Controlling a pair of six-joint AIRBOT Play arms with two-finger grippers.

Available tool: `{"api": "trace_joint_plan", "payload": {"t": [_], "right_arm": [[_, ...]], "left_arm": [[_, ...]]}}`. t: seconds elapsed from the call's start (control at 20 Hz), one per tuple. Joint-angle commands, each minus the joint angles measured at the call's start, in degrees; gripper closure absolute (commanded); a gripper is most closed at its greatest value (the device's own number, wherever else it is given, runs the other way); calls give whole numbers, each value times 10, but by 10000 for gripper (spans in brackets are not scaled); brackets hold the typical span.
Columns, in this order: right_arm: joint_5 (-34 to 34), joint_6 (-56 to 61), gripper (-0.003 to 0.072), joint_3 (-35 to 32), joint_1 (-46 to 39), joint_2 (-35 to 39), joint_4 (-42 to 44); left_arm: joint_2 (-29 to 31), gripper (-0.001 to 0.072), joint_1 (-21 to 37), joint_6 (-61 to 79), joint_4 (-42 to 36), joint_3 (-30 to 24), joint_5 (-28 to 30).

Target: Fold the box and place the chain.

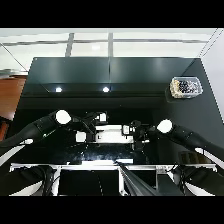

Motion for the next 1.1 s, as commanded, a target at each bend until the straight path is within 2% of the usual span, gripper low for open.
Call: {"api": "trace_joint_plan", "payload": {"t": [0.0,0.45,0.55,0.9,0.95,1.0,1.05], "right_arm": [[-3,2,-11,0,1,-2,-2],[-16,13,-11,0,1,-2,-1],[-17,13,151,0,1,-2,-1],[-16,13,152,0,1,-2,-1],[-16,13,152,0,1,-2,-1],[-16,13,152,0,1,-2,-1],[-16,13,152,0,1,-2,-1]], "left_arm": [[0,678,0,0,0,0,0],[0,677,0,0,0,0,0],[0,678,0,0,0,0,0],[5,663,0,-2,-4,0,-2],[11,518,0,-2,-4,0,-2],[19,329,0,-2,-4,0,-1],[27,179,1,-2,-4,0,-2]]}}
